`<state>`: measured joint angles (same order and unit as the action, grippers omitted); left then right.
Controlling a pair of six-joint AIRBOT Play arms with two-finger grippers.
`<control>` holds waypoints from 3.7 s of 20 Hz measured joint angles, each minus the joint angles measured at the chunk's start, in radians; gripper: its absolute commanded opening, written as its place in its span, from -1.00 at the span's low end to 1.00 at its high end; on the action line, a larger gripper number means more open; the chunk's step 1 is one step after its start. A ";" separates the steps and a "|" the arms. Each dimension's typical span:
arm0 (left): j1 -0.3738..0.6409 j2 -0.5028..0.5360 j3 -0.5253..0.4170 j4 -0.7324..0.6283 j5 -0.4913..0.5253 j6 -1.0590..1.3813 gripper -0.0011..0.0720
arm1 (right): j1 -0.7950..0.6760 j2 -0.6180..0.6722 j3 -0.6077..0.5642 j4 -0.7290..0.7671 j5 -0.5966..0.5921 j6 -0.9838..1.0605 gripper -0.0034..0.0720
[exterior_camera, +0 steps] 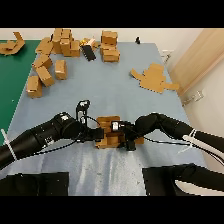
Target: Fold the box.
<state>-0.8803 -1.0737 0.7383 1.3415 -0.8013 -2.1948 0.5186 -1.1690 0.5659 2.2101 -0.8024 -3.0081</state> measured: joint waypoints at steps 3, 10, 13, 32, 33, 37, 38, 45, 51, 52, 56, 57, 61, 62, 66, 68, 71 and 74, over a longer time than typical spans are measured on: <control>-0.020 -0.016 0.015 0.006 -0.004 -0.020 0.51 | 0.000 0.000 0.000 0.000 0.000 0.000 0.63; -0.103 -0.099 0.098 0.100 -0.095 -0.190 0.51 | 0.000 0.000 0.000 0.000 0.000 0.000 0.63; -0.137 -0.143 0.148 0.151 -0.148 -0.245 0.51 | 0.000 0.000 0.000 0.000 0.000 0.000 0.63; -0.180 -0.334 0.290 0.205 -0.289 -0.294 0.51 | 0.000 0.000 0.000 0.000 0.000 0.000 0.63; -0.180 -0.338 0.293 0.204 -0.289 -0.298 0.37 | 0.000 0.000 0.000 0.000 0.000 0.000 0.63; -0.180 -0.360 0.300 0.204 -0.288 -0.320 -0.06 | 0.000 0.000 0.000 0.000 0.000 0.000 0.63; -0.180 -0.364 0.301 0.204 -0.286 -0.325 -0.06 | 0.000 0.000 0.000 0.000 0.000 0.000 0.63; -0.179 -0.372 0.304 0.206 -0.283 -0.340 -0.94 | 0.000 0.000 0.000 0.000 0.000 0.000 0.63; -0.179 -0.372 0.305 0.199 -0.278 -0.338 -0.94 | -0.001 0.000 0.000 0.000 0.000 0.000 0.63; -0.179 -0.372 0.305 0.197 -0.277 -0.338 -0.94 | -0.001 0.000 0.000 0.000 0.000 0.000 0.63; -0.179 -0.372 0.306 0.190 -0.275 -0.335 -0.93 | -0.001 0.000 0.000 0.000 0.000 0.000 0.63; -0.179 -0.372 0.306 0.189 -0.275 -0.333 -0.93 | -0.001 0.000 0.000 0.000 -0.001 0.000 0.63; -0.179 -0.372 0.306 0.177 -0.258 -0.306 0.23 | -0.001 0.000 0.000 0.000 0.000 0.000 0.63; -0.180 -0.371 0.307 0.166 -0.253 -0.303 0.23 | 0.000 0.000 0.000 0.000 0.000 0.000 0.63; -0.180 -0.371 0.315 0.165 -0.272 -0.293 0.23 | 0.000 0.000 0.000 0.000 0.000 0.000 0.63; -0.180 -0.371 0.322 0.164 -0.278 -0.292 0.23 | 0.000 0.000 0.000 0.000 0.000 0.000 0.63; -0.180 -0.371 0.335 0.164 -0.286 -0.290 0.23 | 0.000 0.000 0.000 0.000 0.000 0.000 0.63; -0.179 -0.371 0.349 0.169 -0.308 -0.289 0.23 | 0.000 0.000 0.000 0.000 0.000 0.000 0.63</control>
<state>-1.0595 -1.4448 1.0874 1.5108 -1.1095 -2.4840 0.5182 -1.1690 0.5659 2.2101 -0.8024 -3.0081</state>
